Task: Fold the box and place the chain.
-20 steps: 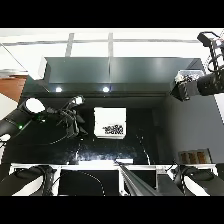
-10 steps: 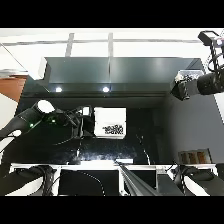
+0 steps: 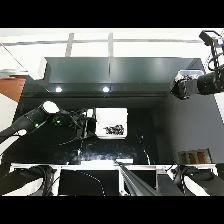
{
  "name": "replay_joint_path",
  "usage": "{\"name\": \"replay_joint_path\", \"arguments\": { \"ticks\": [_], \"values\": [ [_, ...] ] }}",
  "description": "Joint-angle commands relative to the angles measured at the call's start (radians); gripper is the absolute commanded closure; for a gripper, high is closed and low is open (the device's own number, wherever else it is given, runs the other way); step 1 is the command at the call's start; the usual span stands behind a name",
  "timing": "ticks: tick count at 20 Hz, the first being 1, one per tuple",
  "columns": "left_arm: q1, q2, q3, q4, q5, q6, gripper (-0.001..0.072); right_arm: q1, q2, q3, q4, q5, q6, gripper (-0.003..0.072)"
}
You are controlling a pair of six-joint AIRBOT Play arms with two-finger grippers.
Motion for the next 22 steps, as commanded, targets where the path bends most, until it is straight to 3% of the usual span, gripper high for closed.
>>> {"name": "replay_joint_path", "arguments": {
  "ticks": [1,22],
  "values": [
    [-0.003,-0.003,0.0,-0.003,0.005,0.002,0.0005,0.0,0.0,0.0,0.0,0.0,0.005,-0.0018],
    [-0.062,-0.062,0.0,-0.06,0.017,-0.02,0.0005,0.0,0.0,0.0,0.0,0.004,0.005,-0.0018]
  ]
}}
